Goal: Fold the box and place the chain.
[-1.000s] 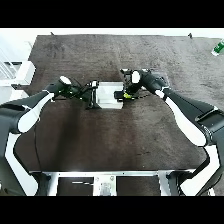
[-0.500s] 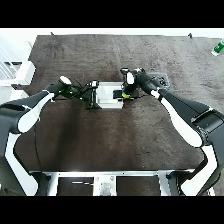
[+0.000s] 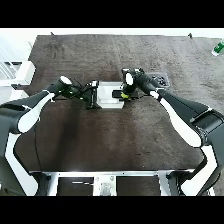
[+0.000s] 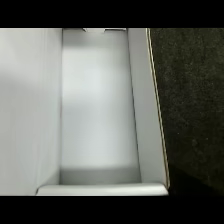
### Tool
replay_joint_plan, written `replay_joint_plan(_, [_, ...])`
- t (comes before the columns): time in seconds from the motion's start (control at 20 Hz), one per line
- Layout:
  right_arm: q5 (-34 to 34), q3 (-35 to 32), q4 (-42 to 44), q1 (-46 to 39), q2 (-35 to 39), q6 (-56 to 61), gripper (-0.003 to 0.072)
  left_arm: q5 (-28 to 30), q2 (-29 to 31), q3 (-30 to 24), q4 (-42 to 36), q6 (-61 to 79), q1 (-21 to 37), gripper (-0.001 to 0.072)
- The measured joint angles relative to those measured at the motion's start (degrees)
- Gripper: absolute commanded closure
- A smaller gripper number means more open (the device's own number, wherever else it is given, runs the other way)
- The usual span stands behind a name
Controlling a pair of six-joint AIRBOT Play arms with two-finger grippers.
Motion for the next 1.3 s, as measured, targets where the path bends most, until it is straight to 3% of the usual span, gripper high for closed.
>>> replay_joint_plan(0.1, [0.24, 0.02, 0.02, 0.09, -0.17, 0.24, 0.0593, -0.04, 0.00, 0.00, 0.02, 0.00, 0.02, 0.0182])
replay_joint_plan(0.15, [0.39, 0.02, 0.07, 0.20, -0.31, 0.31, 0.0663, -0.11, 0.00, 0.00, 0.09, 0.00, 0.00, 0.0182])
replay_joint_plan(0.35, [0.66, 0.39, 0.13, 0.76, -0.61, 0.61, 0.0668, -0.20, 0.02, 0.00, 0.11, -0.11, 0.02, 0.0182])
replay_joint_plan(0.4, [0.70, 0.50, 0.04, 0.92, -0.68, 0.61, 0.0604, -0.20, 0.02, 0.00, 0.15, -0.11, 0.02, 0.0182])
replay_joint_plan(0.45, [0.68, 0.63, 0.02, 1.03, -0.72, 0.48, 0.0474, -0.15, 0.02, 0.00, 0.20, -0.11, 0.04, 0.0182])
replay_joint_plan(0.5, [0.70, 0.76, 0.26, 1.11, -0.81, 0.44, 0.0413, -0.09, 0.02, 0.00, 0.57, -0.09, 0.04, 0.0182])
replay_joint_plan(0.55, [0.76, 1.01, 0.28, 1.18, -0.83, 0.42, 0.0397, -0.07, 0.02, 0.00, 0.50, -0.11, 0.09, 0.0182])
replay_joint_plan(0.65, [0.66, 1.46, 0.20, 1.16, -0.76, 0.44, 0.0177, -0.04, 0.02, 0.00, 0.44, -0.17, 0.09, 0.0182])
replay_joint_plan(1.0, [2.43, 1.97, 0.15, 1.27, 2.23, -2.23, 0.0168, 0.07, 0.02, 0.00, 0.26, -0.37, 0.09, 0.0182])
replay_joint_plan(1.3, [3.56, 1.99, -1.03, 0.31, 11.52, -8.66, 0.0171, 0.07, 0.02, 0.00, 0.22, -0.39, 0.09, 0.0182])
